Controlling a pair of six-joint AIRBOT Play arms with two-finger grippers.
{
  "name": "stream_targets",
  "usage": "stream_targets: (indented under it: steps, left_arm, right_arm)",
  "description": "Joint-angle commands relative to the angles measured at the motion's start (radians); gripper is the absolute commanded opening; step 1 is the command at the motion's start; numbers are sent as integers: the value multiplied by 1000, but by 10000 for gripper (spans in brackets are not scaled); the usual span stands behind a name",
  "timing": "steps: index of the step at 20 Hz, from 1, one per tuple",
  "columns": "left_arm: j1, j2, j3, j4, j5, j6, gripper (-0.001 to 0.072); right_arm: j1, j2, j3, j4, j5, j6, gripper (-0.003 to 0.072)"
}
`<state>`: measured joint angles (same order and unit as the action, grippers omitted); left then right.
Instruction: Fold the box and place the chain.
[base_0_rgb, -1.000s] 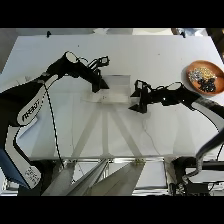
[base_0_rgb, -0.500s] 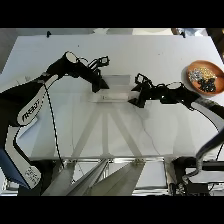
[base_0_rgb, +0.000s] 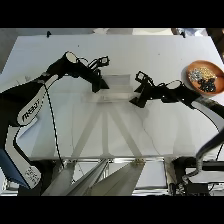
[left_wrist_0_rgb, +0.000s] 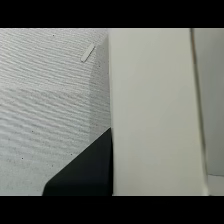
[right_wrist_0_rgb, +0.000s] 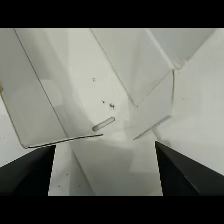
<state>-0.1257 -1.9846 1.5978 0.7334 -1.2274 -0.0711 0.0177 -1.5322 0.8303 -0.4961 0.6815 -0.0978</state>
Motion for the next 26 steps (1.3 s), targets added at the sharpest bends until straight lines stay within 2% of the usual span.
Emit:
stream_targets:
  steps: [1,8,15,19,23,26]
  left_arm:
    - [0,0,0,0,0,0,14]
    - [0,0,0,0,0,0,14]
    - [0,0,0,0,0,0,14]
    - [0,0,0,0,0,0,14]
    - [0,0,0,0,0,0,14]
    - [0,0,0,0,0,0,14]
  right_arm:
    - [1,1,3,-46,9,46,710]
    - [1,0,53,51,67,-82,710]
    - [-13,-48,111,18,75,-102,710]
    - [-65,-79,154,16,157,-148,710]
    - [-99,-145,255,-2,301,-150,710]
    - [-95,-183,311,1,346,-150,710]
